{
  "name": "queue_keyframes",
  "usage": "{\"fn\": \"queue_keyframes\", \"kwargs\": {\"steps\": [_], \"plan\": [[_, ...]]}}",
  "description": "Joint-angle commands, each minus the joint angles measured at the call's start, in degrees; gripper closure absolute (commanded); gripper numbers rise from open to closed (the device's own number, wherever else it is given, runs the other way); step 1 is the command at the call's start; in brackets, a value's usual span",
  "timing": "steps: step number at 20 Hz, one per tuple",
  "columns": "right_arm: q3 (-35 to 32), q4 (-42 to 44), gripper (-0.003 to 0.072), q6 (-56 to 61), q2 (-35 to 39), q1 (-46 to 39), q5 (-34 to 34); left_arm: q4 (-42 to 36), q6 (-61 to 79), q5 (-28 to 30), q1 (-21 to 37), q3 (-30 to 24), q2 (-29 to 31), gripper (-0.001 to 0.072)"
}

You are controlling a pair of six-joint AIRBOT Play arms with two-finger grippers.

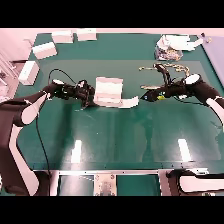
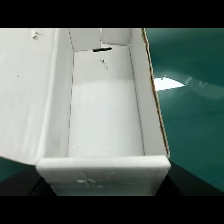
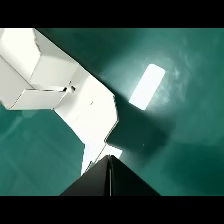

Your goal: Fold the box and place the chain.

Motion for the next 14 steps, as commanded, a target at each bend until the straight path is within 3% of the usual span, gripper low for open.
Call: {"fn": "queue_keyframes", "kwargs": {"steps": [1, 7, 11, 14], "plan": [[-0.74, 4.52, 0.0680, 4.24, -2.69, 0.33, -0.44, 0.02, 0.00, 0.00, 0.04, 0.02, 0.02, 0.0241], [-0.85, 4.81, 0.0680, 4.48, -4.87, 2.14, -1.88, 0.02, 0.00, 0.00, 0.04, 0.02, 0.02, 0.0241], [-0.81, 6.47, 0.0680, 5.11, -4.98, 8.22, -2.43, 0.02, 0.00, 0.00, 0.04, 0.02, 0.02, 0.0241], [-2.29, 5.33, 0.0680, 5.42, -5.01, 11.02, -8.50, 0.02, 0.00, 0.00, 0.04, 0.02, 0.02, 0.0241]]}}
